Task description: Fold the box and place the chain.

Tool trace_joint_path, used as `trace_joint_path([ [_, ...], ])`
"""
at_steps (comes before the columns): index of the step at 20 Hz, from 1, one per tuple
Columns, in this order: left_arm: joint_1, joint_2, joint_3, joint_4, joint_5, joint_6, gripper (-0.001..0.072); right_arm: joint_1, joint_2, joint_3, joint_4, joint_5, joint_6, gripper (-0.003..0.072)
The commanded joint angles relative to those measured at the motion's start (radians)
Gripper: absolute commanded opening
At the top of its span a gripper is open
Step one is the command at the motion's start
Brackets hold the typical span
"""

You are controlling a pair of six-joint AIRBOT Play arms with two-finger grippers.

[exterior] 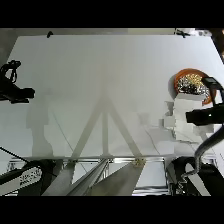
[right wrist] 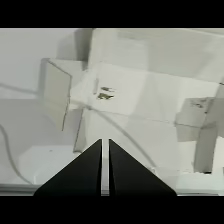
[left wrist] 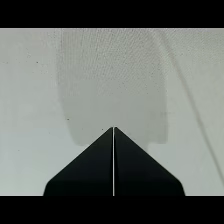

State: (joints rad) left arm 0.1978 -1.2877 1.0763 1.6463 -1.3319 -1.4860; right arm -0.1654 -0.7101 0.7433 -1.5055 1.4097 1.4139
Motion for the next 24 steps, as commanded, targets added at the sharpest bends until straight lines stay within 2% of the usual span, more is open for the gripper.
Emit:
trace_joint_path([
  [1,0.001,0.0,0.0,0.0,0.0,0.0,0.0012,-0.103,-0.027,0.039,-0.064,-0.021,-0.035,0.0058],
  [2,0.001,0.001,0.0,0.0,0.0,0.0,0.0012,-0.116,-0.04,0.039,-0.088,-0.021,-0.035,0.006],
  [3,0.001,0.001,0.0,0.0,0.0,0.0,0.0012,-0.131,-0.055,0.039,-0.121,-0.021,-0.032,0.0108],
  [8,0.001,0.001,0.0,0.0,0.0,0.0,0.0012,-0.161,-0.098,0.039,-0.315,-0.094,0.003,0.0509],
  [9,0.001,0.0,0.0,0.0,0.0,0.0,0.0012,-0.161,-0.114,0.039,-0.337,-0.108,-0.003,0.0612],
  [10,0.001,0.001,0.0,0.0,0.0,0.0,0.0012,-0.161,-0.138,0.039,-0.368,-0.112,-0.003,0.0669],
  [11,0.001,0.001,0.0,0.0,0.0,0.0,0.0012,-0.161,-0.171,0.039,-0.395,-0.11,-0.002,0.0694],
  [18,0.001,0.001,0.0,0.0,0.0,0.0,0.0012,-0.163,-0.386,0.039,-0.44,-0.07,0.046,0.0691],
  [21,0.001,0.001,0.0,0.0,0.0,0.0,0.0012,-0.192,-0.441,0.039,-0.438,-0.018,0.071,0.0688],
  [24,0.001,0.001,0.0,0.0,0.0,0.0,0.0012,-0.24,-0.475,0.039,-0.435,-0.015,0.087,0.0663],
])
